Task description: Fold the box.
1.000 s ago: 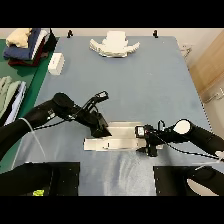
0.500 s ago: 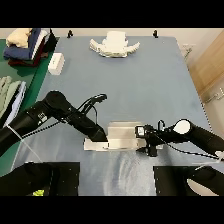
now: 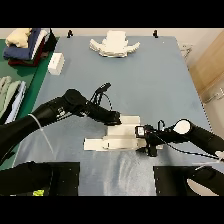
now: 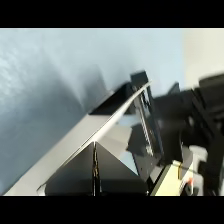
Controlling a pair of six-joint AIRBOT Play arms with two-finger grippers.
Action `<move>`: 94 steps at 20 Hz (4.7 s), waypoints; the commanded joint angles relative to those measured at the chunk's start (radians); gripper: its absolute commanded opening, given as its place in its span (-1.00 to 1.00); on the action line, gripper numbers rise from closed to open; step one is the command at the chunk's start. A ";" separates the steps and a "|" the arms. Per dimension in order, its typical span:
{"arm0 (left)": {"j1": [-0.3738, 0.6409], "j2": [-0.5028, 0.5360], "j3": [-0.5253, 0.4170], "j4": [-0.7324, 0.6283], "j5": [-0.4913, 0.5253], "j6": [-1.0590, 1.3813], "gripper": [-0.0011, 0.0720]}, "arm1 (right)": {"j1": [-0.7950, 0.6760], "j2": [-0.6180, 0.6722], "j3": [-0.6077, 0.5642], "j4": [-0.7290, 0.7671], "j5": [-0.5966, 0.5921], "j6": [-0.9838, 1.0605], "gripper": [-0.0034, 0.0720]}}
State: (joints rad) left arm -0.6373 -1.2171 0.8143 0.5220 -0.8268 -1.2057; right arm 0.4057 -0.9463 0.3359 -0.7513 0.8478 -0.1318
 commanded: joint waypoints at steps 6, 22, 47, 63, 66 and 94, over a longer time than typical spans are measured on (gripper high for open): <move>-0.012 -0.202 0.007 0.002 -0.054 -0.123 -0.93 | -0.001 0.000 0.000 0.000 0.000 0.000 0.44; 0.020 0.218 0.038 0.250 -0.064 0.114 -0.93 | -0.001 0.000 0.000 0.000 0.000 0.000 0.44; 0.042 0.267 -0.397 0.190 -0.008 1.169 0.85 | -0.001 0.000 0.000 0.000 0.000 0.000 0.44; -0.049 0.195 -0.396 0.076 0.113 1.156 -0.38 | -0.001 0.000 0.000 0.000 0.000 0.000 0.44; -0.058 0.195 -0.396 0.053 0.126 1.165 -0.38 | -0.001 0.000 0.000 0.000 0.000 0.000 0.44; -0.153 0.210 -0.397 0.092 0.233 1.090 -0.92 | -0.001 0.000 0.000 0.000 0.000 0.000 0.44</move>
State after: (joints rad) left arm -0.7910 -1.0183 0.4168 0.4759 -0.5999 -0.0082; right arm 0.4053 -0.9466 0.3355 -0.7483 0.8474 -0.1310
